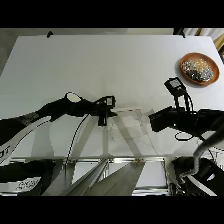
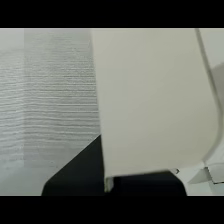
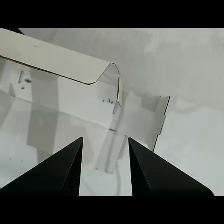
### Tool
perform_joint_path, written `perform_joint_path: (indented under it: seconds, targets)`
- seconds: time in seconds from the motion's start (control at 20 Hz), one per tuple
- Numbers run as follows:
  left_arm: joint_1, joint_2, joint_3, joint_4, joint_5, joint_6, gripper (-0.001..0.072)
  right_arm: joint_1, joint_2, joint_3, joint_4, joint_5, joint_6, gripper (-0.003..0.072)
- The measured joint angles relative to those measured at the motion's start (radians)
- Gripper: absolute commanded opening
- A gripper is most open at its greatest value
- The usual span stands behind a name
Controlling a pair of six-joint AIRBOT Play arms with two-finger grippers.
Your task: Fold the box and place the chain.
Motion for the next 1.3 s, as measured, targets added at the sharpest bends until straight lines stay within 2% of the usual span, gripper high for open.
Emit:
perform_joint_path:
  seconds: [0.35,0.7,1.3]
  targets:
    - [0.001,-0.003,0.031,0.019,0.014,0.03,0.0,0.0,0.0,0.0,0.0,-0.002,0.0,0.0322]
    - [0.002,-0.039,0.107,0.122,-0.063,0.001,0.0002,0.0,0.0,0.0,0.0,-0.003,0.0,0.0323]
    - [0.002,-0.056,0.12,0.154,-0.11,0.012,0.0005,0.0,0.0,0.0,0.0,-0.002,0.0,0.0323]
